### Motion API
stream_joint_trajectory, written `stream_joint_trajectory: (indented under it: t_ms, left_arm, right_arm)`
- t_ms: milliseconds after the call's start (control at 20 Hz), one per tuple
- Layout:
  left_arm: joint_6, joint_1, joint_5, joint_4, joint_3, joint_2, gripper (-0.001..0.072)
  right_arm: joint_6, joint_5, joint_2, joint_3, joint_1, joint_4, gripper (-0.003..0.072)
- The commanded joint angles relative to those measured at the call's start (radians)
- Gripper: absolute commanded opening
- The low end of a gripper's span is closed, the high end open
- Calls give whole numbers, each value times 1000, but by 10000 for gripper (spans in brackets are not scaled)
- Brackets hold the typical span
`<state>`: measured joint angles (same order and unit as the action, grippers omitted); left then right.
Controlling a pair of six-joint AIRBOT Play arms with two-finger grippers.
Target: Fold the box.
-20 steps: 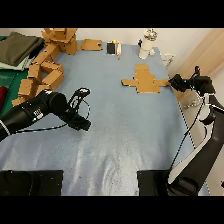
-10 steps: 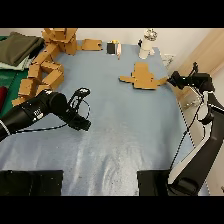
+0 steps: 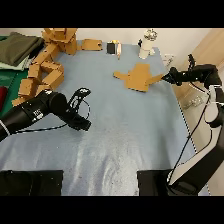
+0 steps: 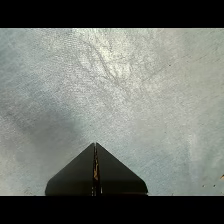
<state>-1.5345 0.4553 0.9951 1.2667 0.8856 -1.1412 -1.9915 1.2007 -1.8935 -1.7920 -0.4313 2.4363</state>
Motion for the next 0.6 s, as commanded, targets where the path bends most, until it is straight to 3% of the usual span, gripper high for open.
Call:
stream_joint_trajectory:
  t_ms: [0, 350, 550]
  left_arm:
    - [0, 0, 0, 0, 0, 0, 14]
    - [0, 0, 0, 0, 0, 0, 13]
    - [0, 0, 0, 0, 0, 0, 13]
  right_arm:
    - [-6, 32, 212, 224, 30, -98, -1]
    - [20, 59, 632, 797, 87, -175, 0]
    - [77, 96, 833, 1032, 165, -236, -1]
